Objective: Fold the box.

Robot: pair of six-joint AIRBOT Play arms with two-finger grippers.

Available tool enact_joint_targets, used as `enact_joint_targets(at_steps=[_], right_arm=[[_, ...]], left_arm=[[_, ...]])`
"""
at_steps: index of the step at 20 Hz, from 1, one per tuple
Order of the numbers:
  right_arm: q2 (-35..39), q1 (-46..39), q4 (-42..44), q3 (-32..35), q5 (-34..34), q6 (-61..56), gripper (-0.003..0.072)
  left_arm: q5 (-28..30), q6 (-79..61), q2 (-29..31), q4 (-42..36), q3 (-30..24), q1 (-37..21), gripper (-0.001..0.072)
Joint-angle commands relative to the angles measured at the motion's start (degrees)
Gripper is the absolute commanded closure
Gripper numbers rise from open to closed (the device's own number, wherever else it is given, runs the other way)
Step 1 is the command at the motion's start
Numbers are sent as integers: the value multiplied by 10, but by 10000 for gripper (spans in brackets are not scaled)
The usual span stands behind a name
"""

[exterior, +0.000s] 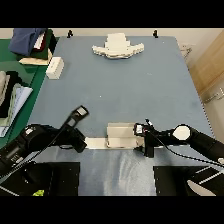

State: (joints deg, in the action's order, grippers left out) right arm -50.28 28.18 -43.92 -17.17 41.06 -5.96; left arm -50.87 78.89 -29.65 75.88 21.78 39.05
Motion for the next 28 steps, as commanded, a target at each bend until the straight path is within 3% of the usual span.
enact_joint_targets(at_steps=[1, 6, 10, 15, 24, 28], right_arm=[[0, 0, 0, 0, 0, 0, 167], [0, 0, 0, 0, 0, 0, 167], [0, 0, 0, 0, 0, 0, 166], [0, 0, 0, 0, 0, 0, 167], [0, 0, 0, 0, 0, 0, 167], [0, 0, 0, 0, 0, 0, 167]], left_arm=[[-93, 360, 31, 106, 0, -40, 694], [-64, 177, -79, -113, 1, -195, 695], [-84, -51, -175, -327, 0, -320, 695], [-112, -101, -257, -335, 0, -341, 695], [-130, -116, -260, -341, 2, -342, 695], [-139, -113, -233, -333, 23, -378, 695]])
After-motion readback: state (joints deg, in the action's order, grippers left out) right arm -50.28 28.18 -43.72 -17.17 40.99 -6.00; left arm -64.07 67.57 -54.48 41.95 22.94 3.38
